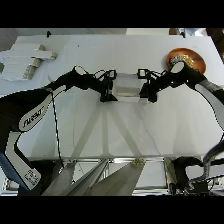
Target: Fold the box and place the chain.
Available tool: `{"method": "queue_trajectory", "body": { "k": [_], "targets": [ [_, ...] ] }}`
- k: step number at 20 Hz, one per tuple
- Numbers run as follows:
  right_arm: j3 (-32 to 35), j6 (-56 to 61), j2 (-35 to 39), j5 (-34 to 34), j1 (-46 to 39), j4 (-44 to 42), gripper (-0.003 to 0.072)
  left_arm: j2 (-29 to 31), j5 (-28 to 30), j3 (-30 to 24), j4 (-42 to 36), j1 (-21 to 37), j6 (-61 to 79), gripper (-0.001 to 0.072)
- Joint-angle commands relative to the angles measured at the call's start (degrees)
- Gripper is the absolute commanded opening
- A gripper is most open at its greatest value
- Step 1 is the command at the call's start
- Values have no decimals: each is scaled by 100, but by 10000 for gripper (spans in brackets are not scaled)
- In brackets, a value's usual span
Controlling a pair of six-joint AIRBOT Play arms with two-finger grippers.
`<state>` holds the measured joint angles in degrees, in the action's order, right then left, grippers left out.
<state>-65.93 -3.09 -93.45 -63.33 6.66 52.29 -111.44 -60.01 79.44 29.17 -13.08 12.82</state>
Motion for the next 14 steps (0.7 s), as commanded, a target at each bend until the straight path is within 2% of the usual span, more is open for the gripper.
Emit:
{"method": "queue_trajectory", "body": {
  "k": [1,5,12,14],
  "targets": [
    [0,-4,-4,2,7,-184,151,-2,-2,0,0,2,2,376],
    [0,-4,-7,201,48,-619,159,-2,-2,0,0,2,2,376],
    [2,26,-68,431,256,-599,438,-2,-2,0,0,2,2,376],
    [2,24,-79,426,293,-595,466,-2,-2,0,0,2,2,376]
  ]
}}
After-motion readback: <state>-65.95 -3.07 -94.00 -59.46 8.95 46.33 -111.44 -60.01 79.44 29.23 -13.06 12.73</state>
